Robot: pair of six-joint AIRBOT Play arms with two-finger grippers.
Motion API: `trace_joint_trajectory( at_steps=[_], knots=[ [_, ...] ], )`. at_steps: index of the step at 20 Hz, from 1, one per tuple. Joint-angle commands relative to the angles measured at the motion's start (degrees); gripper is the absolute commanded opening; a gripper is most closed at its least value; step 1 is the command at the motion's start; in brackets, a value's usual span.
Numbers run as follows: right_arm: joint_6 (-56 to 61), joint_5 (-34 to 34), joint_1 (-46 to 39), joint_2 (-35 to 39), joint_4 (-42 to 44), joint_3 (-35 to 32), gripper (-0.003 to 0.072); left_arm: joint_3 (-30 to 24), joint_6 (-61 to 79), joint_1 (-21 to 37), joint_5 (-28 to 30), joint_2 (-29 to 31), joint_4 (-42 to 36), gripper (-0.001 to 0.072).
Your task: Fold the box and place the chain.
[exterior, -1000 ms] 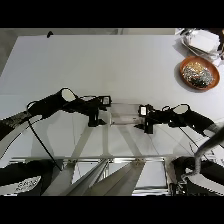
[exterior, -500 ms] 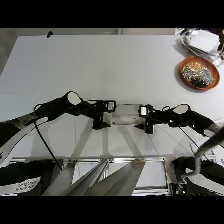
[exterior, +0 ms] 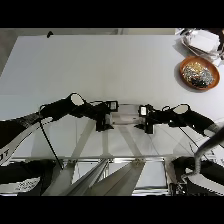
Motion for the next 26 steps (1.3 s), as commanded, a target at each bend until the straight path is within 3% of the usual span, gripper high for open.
trace_joint_trajectory(
  at_steps=[1, 3, 6, 8, 26],
  knots=[
    [0.02, 0.00, 0.00, 0.04, 0.02, -0.02, 0.0430, -0.02, 0.15, -0.09, -0.11, -1.05, -0.26, 0.0694],
    [0.02, 0.00, 0.00, 0.04, 0.02, -0.02, 0.0430, -0.02, 0.15, -0.09, -0.11, -1.18, -0.26, 0.0646],
    [0.02, 0.00, 0.00, 0.04, 0.02, -0.02, 0.0430, -0.02, 0.15, -0.09, -0.15, -1.18, -0.26, 0.0380],
    [0.02, 0.00, 0.02, 0.04, 0.02, -0.02, 0.0430, -0.02, 0.13, -0.09, -0.13, -1.18, -0.22, 0.0267],
    [0.02, -1.38, 0.07, 0.04, 0.09, -0.02, 0.0430, -0.02, 0.11, -0.09, -0.15, -1.18, -0.24, 0.0272]
  ],
)
